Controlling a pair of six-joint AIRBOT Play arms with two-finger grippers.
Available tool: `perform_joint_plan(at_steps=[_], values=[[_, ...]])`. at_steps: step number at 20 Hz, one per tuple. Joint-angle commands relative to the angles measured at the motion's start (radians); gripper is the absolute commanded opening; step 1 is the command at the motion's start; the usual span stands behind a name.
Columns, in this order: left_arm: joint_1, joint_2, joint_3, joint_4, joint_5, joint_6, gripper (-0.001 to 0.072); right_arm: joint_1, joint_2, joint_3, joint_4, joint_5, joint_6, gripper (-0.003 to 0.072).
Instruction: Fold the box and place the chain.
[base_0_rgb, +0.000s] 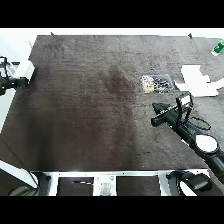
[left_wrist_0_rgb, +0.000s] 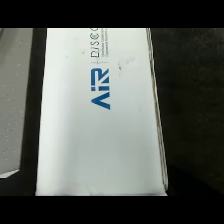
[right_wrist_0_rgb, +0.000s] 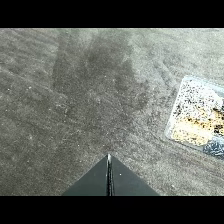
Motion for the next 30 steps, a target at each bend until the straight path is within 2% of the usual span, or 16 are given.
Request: perform_joint_plan(at_steps=[1, 3, 4, 5, 6, 7, 9, 12, 16, 22, 23, 25, 26, 28, 30], values=[[0.004, -0.014, 0.01, -0.001, -0.006, -0.003, 0.0018, 0.0, 0.0, 0.0, 0.0, 0.0, 0.0, 0.0007], [0.004, -0.014, 0.01, -0.002, -0.008, -0.003, 0.0021, 0.0, 0.0, 0.0, 0.0, 0.0, 0.0, 0.0007], [0.004, -0.014, 0.01, -0.002, -0.006, -0.002, 0.0051, 0.0, 0.0, 0.0, 0.0, -0.006, 0.0, 0.0007], [0.004, -0.014, 0.01, -0.002, -0.004, -0.003, 0.0366, 0.0, 0.0, 0.0, 0.0, -0.008, 0.0, 0.0007], [0.004, -0.014, 0.01, -0.002, 0.004, -0.003, 0.0576, 0.0, 0.0, 0.0, 0.0, -0.012, 0.0, 0.0007], [0.004, -0.014, 0.01, -0.002, 0.005, -0.003, 0.0606, 0.0, 0.0, 0.0, 0.0, -0.015, 0.0, 0.0007], [0.004, -0.014, 0.01, -0.002, 0.0, -0.002, 0.0715, 0.0, 0.0, 0.0, 0.0, -0.016, 0.0, 0.0007], [0.005, -0.01, 0.014, -0.001, -0.022, -0.002, 0.072, 0.0, 0.0, 0.0, 0.0, -0.016, -0.001, 0.0008], [0.005, -0.008, 0.088, 0.023, -0.129, -0.056, 0.072, 0.0, 0.0, 0.0, 0.0, -0.016, -0.004, 0.0008], [0.006, -0.006, 0.316, 0.294, -0.344, -0.294, 0.072, 0.0, 0.001, 0.0, 0.0, -0.016, -0.004, 0.0008], [0.006, -0.006, 0.359, 0.293, -0.399, -0.295, 0.0649, 0.0, 0.001, 0.0, 0.0, -0.016, -0.004, 0.0009], [0.006, -0.006, 0.442, 0.25, -0.535, -0.256, 0.012, 0.0, 0.001, 0.0, 0.0, -0.027, -0.003, 0.0008], [0.006, -0.006, 0.482, 0.2, -0.608, -0.225, 0.0017, 0.0, 0.001, 0.0, 0.0, -0.045, -0.003, 0.0008], [0.005, 0.022, 0.507, 0.097, -0.634, -0.227, 0.0013, 0.0, 0.002, 0.0, 0.0, -0.077, -0.003, 0.0008], [0.005, 0.078, 0.505, 0.045, -0.581, -0.227, 0.0012, 0.0, 0.002, 0.001, 0.0, -0.096, -0.003, 0.0009]])
